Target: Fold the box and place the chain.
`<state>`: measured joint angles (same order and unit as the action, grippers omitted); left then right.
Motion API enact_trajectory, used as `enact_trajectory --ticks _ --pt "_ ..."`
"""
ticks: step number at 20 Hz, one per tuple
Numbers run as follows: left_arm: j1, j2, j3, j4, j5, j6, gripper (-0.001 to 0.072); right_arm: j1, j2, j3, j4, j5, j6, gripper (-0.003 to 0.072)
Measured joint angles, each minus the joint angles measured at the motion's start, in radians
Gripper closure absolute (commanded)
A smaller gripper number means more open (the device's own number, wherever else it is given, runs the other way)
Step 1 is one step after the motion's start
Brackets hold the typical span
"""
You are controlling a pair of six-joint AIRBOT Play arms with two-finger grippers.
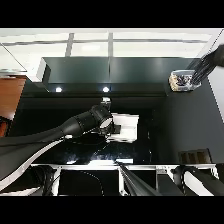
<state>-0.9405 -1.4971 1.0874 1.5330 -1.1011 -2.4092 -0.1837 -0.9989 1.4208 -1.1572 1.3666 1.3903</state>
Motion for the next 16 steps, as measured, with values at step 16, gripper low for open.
enact_trajectory --ticks 16 --pt "0.000 0.000 0.000 0.000 0.000 0.000 0.0684 0.529 0.122 -0.520 0.230 0.000 -0.043 0.0647"
